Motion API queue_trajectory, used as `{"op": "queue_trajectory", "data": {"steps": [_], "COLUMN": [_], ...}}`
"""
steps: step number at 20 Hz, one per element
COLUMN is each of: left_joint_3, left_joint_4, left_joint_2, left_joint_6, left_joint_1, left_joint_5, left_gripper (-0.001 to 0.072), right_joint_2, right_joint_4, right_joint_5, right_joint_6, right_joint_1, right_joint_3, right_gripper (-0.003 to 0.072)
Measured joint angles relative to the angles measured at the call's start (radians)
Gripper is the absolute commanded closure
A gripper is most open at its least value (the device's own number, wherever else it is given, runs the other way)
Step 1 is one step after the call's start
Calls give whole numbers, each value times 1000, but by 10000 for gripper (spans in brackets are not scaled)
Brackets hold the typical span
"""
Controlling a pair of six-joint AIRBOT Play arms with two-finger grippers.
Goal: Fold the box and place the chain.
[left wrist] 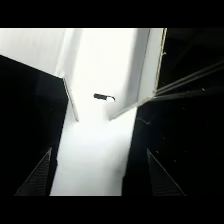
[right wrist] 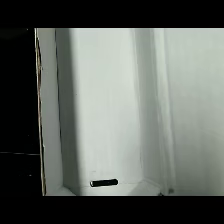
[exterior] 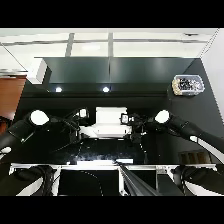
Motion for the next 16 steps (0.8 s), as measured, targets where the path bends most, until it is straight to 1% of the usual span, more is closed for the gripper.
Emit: {"op": "queue_trajectory", "data": {"steps": [2,4,6,7,8,9,14,16], "left_joint_3": [-10,-15,-18,-19,-19,-20,-20,-20], "left_joint_4": [-58,-99,-123,-132,-138,-142,-150,-158], "left_joint_2": [-21,-40,-52,-56,-59,-61,-67,-68], "left_joint_6": [43,76,108,122,133,142,161,164], "left_joint_1": [-2,-13,-36,-50,-65,-77,-110,-117], "left_joint_5": [28,41,51,53,63,80,131,134], "left_gripper": [25,62,206,292,415,494,494,492], "right_joint_2": [0,0,0,0,0,0,0,0], "right_joint_4": [0,0,0,0,0,0,0,0], "right_joint_5": [0,0,0,0,0,0,0,0], "right_joint_6": [0,0,0,0,0,0,0,0], "right_joint_1": [0,0,0,0,0,0,0,0], "right_joint_3": [0,0,0,0,0,0,0,0], "right_gripper": [256,256,256,256,256,256,256,256]}}
